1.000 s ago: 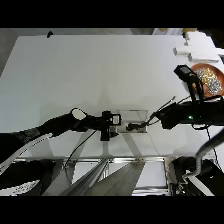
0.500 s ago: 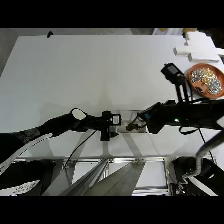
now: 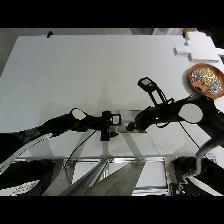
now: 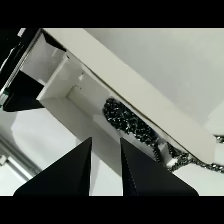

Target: Fold the box and place the chain.

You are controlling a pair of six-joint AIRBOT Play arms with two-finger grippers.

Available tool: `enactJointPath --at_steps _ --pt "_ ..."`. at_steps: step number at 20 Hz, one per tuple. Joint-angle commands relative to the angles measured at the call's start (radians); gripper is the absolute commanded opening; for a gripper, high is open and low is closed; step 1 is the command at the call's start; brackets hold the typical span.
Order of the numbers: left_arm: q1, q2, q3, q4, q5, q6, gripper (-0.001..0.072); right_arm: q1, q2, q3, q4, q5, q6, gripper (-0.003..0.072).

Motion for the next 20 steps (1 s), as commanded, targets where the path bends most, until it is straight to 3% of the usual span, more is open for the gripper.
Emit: enactJointPath --at_steps 1,3,6,11,12,15,20 --pt "0.0 0.001 0.001 0.0 0.0 0.0 0.0323 0.001 -0.021 0.084 -0.072 0.07 -0.018 0.02" --pt "0.0 0.001 0.001 0.0 0.0 0.0 0.0323 -0.037 -0.021 0.198 -0.138 0.122 -0.018 0.0174" --pt "0.0 0.001 0.001 0.0 0.0 0.0 0.0323 -0.203 -0.021 0.278 -0.17 0.119 -0.013 0.0018" --pt "0.0 0.001 0.001 0.0 -0.001 0.0 0.0323 -0.472 -0.134 0.219 -0.263 0.122 0.005 0.0018" --pt "0.0 0.001 0.001 0.0 0.0 0.0 0.0323 -0.494 -0.166 0.193 -0.263 0.102 0.005 0.0023" --pt "0.0 0.001 0.001 0.0 0.0 0.0 0.0323 -0.493 -0.243 0.126 -0.263 0.04 -0.001 0.027" --pt "0.0 0.001 0.001 0.0 -0.003 0.0 0.0323 -0.462 -0.371 0.087 -0.264 -0.009 -0.003 0.0278"
